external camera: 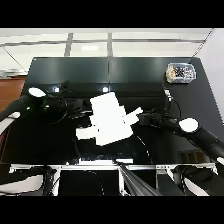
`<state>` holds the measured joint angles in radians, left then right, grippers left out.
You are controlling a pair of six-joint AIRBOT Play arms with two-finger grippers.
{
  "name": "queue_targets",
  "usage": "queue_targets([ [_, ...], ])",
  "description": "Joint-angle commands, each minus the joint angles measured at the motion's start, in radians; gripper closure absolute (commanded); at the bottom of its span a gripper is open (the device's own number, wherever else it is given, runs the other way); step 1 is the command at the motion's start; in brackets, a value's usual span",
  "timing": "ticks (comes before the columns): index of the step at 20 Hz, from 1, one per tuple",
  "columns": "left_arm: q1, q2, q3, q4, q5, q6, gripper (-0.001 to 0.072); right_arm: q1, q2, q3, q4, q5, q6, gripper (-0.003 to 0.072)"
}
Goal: Fold the box and place the chain.
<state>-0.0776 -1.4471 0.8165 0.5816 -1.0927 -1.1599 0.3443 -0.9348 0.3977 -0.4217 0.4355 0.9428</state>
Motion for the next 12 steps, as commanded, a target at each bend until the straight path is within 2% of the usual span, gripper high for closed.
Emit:
queue_targets([
  [1,-0.021,-0.151,0.062,-0.134,-0.113,0.056,0.0014,0.009,0.001,-0.002,0.002,-0.002,0.000,0.0671],
  [6,-0.061,-0.262,0.144,-0.138,-0.217,0.074,0.0014,0.009,0.001,-0.002,0.002,0.013,0.000,0.0671],
  [10,-0.091,-0.324,0.233,-0.137,-0.400,0.232,0.0024,0.009,0.001,-0.002,0.002,0.027,0.000,0.0671],
  [11,-0.100,-0.343,0.259,-0.130,-0.443,0.249,0.0080,0.009,0.001,-0.002,0.001,0.032,0.000,0.0671],
  [12,-0.111,-0.367,0.293,-0.105,-0.481,0.256,0.0167,0.009,0.001,-0.002,0.001,0.035,0.000,0.0671],
])
